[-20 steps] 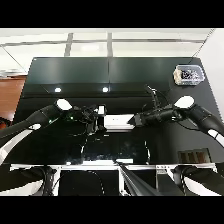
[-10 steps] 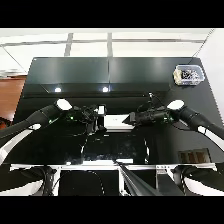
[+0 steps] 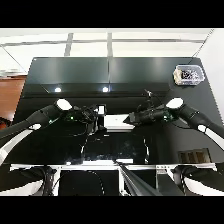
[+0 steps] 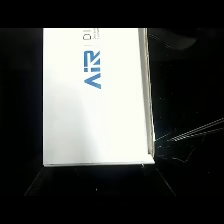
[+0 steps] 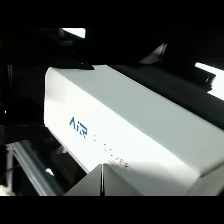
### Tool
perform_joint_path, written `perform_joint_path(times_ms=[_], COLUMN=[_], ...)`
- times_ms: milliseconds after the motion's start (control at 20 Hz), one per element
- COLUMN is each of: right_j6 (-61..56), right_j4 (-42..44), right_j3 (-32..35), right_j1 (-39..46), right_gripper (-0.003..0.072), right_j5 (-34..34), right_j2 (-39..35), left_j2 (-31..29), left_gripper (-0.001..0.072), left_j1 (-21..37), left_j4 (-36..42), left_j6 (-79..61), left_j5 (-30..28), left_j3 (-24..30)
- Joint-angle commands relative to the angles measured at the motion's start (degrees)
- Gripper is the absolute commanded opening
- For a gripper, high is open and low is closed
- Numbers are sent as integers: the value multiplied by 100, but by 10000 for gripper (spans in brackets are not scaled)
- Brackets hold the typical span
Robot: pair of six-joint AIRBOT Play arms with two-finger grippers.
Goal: Fold the box and place the chain.
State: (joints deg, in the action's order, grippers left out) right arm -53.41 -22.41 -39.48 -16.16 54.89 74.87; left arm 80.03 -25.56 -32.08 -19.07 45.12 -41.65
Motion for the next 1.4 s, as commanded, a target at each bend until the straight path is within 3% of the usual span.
perform_joint_path(times_ms=[0, 100, 250, 400, 550, 650, 800, 950, 1100, 1350], right_j6=[52, 50, -42, -345, -452, -450, -455, -455, -446, -271], right_j4=[-175, -608, -1237, -1947, -2151, -2149, -2114, -2118, -2118, -2118], right_j3=[-535, -859, -929, -929, -927, -927, -909, -909, -909, -909], right_j1=[192, 566, 1344, 2192, 2815, 2929, 2924, 2924, 2924, 2924], right_gripper=[20, 21, 21, 21, 21, 21, 21, 21, 21, 21], right_j5=[977, 1502, 2079, 2739, 2813, 2728, 2542, 2441, 2437, 2385], right_j2=[-232, -557, -1248, -1910, -2380, -2461, -2459, -2459, -2459, -2459], left_j2=[2, 0, -79, -518, -1014, -997, -597, 144, 776, 1137], left_gripper=[335, 394, 719, 720, 720, 714, 713, 713, 712, 712], left_j1=[-2, 46, 181, 374, 481, 245, -393, -824, -837, -824], left_j4=[-2, -7, -120, -807, -739, -498, -457, -592, -673, -673], left_j6=[72, 463, 990, 1340, 1545, 1545, 1574, 2321, 3145, 3246], left_j5=[15, 11, 63, 232, 461, 437, 205, 210, 750, 942], left_j3=[-2, -46, -179, -264, -293, -398, -820, -1591, -2249, -2435])
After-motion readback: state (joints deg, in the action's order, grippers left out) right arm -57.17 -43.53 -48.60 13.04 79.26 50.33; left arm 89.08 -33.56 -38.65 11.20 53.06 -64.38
